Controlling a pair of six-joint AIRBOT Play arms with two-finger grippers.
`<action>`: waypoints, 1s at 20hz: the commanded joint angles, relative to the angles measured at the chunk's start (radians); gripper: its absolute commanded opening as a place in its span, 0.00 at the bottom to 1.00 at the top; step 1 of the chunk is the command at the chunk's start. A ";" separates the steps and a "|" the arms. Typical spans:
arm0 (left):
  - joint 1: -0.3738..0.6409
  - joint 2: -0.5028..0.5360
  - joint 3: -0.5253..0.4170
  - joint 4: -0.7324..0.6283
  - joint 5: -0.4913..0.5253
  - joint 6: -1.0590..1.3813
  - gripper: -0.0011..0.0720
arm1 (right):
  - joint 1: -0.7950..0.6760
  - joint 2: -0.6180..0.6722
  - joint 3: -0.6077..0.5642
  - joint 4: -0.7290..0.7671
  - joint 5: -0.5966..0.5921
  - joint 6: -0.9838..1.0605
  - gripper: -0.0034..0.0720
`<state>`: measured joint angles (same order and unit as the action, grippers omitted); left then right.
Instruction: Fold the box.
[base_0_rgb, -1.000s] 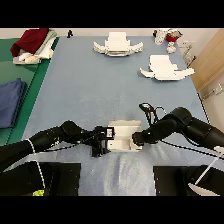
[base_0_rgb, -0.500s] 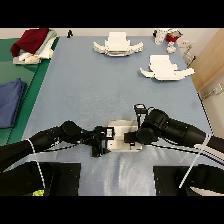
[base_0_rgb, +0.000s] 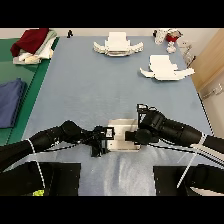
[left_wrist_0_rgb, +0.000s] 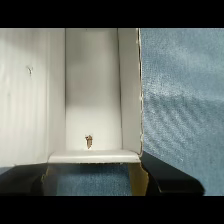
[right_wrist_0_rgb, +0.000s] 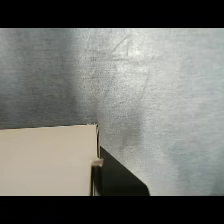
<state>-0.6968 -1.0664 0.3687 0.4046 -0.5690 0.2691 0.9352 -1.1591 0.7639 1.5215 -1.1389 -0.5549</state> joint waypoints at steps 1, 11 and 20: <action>0.000 0.000 0.000 0.000 0.000 0.000 0.74 | 0.001 -0.001 0.001 0.004 -0.003 0.024 0.05; 0.000 0.000 0.000 0.000 0.001 0.000 0.74 | 0.001 -0.001 -0.002 0.005 -0.065 0.024 0.58; 0.000 0.000 0.000 0.000 0.000 0.000 0.74 | 0.001 -0.001 -0.015 0.030 -0.066 0.024 0.40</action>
<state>-0.6971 -1.0664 0.3687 0.4038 -0.5701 0.2691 0.9352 -1.1603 0.7490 1.5463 -1.2114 -0.5293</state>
